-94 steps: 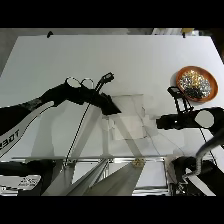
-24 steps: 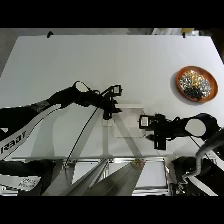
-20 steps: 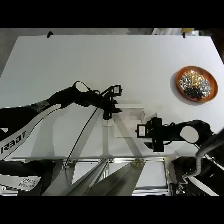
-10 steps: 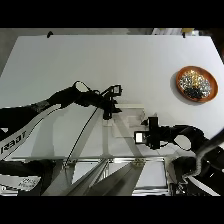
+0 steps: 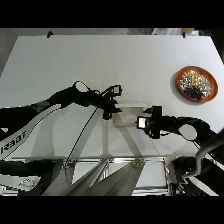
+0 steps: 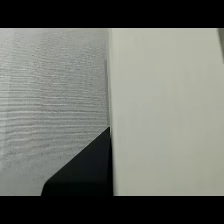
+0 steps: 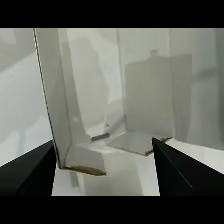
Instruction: Fold the box and place the chain.
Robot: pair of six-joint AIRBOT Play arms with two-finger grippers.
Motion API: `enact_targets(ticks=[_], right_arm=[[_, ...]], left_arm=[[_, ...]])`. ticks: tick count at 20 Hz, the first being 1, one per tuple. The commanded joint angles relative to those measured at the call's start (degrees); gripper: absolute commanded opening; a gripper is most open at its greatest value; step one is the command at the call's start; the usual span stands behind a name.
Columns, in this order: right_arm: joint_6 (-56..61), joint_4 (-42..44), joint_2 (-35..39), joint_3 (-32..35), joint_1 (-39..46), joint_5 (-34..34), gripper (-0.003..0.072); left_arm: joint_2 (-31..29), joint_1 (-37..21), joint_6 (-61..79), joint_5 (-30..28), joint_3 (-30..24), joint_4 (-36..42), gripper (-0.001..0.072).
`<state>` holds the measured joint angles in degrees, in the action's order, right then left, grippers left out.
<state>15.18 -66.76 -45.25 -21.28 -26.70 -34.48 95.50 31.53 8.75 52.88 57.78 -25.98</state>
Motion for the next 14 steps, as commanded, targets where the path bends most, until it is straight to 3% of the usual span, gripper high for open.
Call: enact_targets(ticks=[1, 14], right_arm=[[-0.17, 2.05, -1.57, -1.64, 3.67, -0.72, 0.0624], [-26.67, 24.87, -12.76, -3.52, 15.87, -5.92, 0.0624]], left_arm=[[0.02, 0.0, 0.02, 0.07, -0.02, 0.0, 0.0009], [0.02, 0.0, 0.02, 0.07, -0.02, 0.0, 0.0009]])
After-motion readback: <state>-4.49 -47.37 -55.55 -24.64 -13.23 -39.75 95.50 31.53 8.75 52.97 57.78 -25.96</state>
